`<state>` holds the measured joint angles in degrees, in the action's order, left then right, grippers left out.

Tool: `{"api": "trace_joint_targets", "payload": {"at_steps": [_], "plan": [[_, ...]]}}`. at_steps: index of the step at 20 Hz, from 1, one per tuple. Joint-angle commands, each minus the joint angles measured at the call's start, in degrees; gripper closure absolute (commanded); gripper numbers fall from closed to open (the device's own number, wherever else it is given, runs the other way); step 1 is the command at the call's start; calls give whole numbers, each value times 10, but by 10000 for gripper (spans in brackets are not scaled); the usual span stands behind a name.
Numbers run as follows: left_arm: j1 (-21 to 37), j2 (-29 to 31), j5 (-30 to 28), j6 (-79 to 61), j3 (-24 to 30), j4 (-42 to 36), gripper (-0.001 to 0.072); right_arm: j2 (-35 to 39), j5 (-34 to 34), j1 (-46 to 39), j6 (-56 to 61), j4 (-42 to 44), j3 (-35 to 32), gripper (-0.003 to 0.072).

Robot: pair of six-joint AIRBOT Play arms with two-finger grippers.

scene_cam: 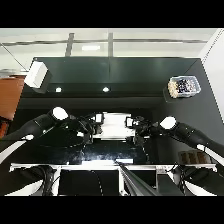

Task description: Fold the box and place the chain.

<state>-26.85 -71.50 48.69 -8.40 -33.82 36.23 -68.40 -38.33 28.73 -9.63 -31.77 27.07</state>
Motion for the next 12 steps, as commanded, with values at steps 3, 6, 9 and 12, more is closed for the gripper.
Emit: {"api": "trace_joint_targets", "payload": {"at_steps": [3, 6, 9, 12], "plan": [[88, 89, 88, 127, -2, 77, 683, 0, 0, 0, 0, 0, 0, 225], [214, 116, 144, 284, -2, 83, 681, 0, 0, 0, 0, 0, 0, 224], [339, 101, 195, 476, -1, 85, 681, 0, 0, 0, 0, 0, 0, 225], [404, 73, 200, 575, 5, 71, 681, 0, 0, 0, 0, 0, 0, 225]]}}
